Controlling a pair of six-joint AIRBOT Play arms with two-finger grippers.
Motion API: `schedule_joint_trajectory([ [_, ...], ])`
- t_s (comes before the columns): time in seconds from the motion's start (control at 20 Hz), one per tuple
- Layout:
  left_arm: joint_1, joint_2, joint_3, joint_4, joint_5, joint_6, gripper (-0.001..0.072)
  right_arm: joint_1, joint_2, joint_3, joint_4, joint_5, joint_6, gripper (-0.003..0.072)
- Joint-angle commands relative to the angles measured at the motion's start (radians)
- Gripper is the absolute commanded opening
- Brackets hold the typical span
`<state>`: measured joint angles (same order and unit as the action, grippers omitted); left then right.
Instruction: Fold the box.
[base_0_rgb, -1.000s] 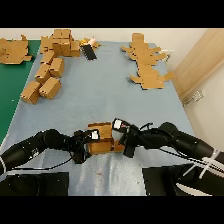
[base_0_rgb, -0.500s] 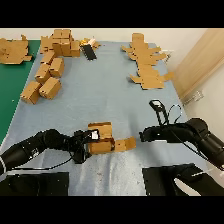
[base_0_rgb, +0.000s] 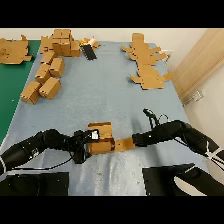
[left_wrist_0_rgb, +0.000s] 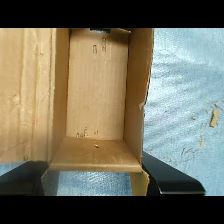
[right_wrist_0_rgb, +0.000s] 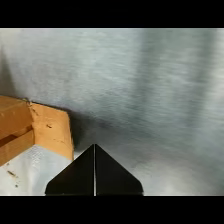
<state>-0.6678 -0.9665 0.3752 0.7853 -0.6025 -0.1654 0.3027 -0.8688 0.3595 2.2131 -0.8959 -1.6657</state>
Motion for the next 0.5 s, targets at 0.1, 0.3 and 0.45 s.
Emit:
schedule_joint_trajectory([
  [0.1,0.0,0.0,0.0,0.0,0.0,0.0,0.0425,0.055,-0.036,-0.005,0.101,0.043,-0.044,0.0002],
  [0.3,0.0,0.0,0.0,0.0,0.0,0.0,0.0424,0.089,-0.04,0.0,0.133,0.051,-0.046,0.0001],
  [0.45,0.0,0.0,0.0,0.0,0.0,0.0,0.0425,0.138,-0.032,0.034,0.149,0.055,-0.045,0.0002],
])
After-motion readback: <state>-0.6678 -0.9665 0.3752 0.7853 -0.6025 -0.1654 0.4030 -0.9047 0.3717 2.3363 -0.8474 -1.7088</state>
